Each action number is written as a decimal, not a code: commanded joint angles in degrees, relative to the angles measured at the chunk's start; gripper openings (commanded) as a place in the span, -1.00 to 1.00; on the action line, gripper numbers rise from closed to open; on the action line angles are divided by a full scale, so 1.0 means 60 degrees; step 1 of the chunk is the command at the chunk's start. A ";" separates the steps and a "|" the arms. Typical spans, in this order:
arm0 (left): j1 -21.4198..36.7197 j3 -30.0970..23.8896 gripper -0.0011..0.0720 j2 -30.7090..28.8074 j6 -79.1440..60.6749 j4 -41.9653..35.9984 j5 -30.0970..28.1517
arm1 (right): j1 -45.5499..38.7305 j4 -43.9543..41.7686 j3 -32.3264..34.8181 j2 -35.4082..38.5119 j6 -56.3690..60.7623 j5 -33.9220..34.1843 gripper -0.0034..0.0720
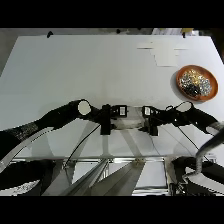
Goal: Fold the box and place the chain.
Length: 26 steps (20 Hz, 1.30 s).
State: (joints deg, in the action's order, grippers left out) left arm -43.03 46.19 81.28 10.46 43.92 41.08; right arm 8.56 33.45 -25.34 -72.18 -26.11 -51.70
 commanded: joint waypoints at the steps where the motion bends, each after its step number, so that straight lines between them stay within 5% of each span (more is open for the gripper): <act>1: -0.0007 0.0000 0.17 -0.0124 0.0015 0.0062 0.0368 | 0.0000 -0.0011 -0.0004 0.0007 0.0018 0.0007 0.06; 2: 0.0011 0.0000 0.06 -0.0244 0.0138 0.0109 0.0521 | 0.0000 -0.0011 -0.0004 0.0007 0.0018 0.0007 0.06; 4: 0.0117 0.0000 -0.54 -0.0656 0.0750 0.0372 0.0889 | 0.0000 -0.0011 -0.0004 0.0007 0.0018 0.0007 0.06; 8: 0.0543 0.0000 -0.62 -0.1752 0.2889 0.1603 0.2280 | 0.0000 -0.0011 -0.0004 0.0007 0.0018 0.0007 0.06; 10: 0.0940 -0.0004 -0.96 -0.2331 0.4433 0.2062 0.2703 | 0.0000 -0.0011 -0.0004 0.0007 0.0018 0.0007 0.06; 17: 0.3078 -0.0892 -0.97 -0.3275 0.9220 0.2178 0.2827 | 0.0000 -0.0011 -0.0004 0.0007 0.0018 0.0007 0.06; 21: 0.3555 -0.2339 -0.95 -0.2645 0.9766 0.0470 0.1326 | 0.0000 -0.0011 -0.0004 0.0007 0.0018 0.0007 0.06; 26: 0.3147 -0.2419 -0.95 -0.1282 0.9610 -0.1406 0.0645 | 0.0000 -0.0011 -0.0004 0.0007 0.0018 0.0007 0.06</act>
State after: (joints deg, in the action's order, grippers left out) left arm -23.38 32.75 69.78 67.61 42.72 48.42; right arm 8.56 33.39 -25.34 -72.18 -25.98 -51.66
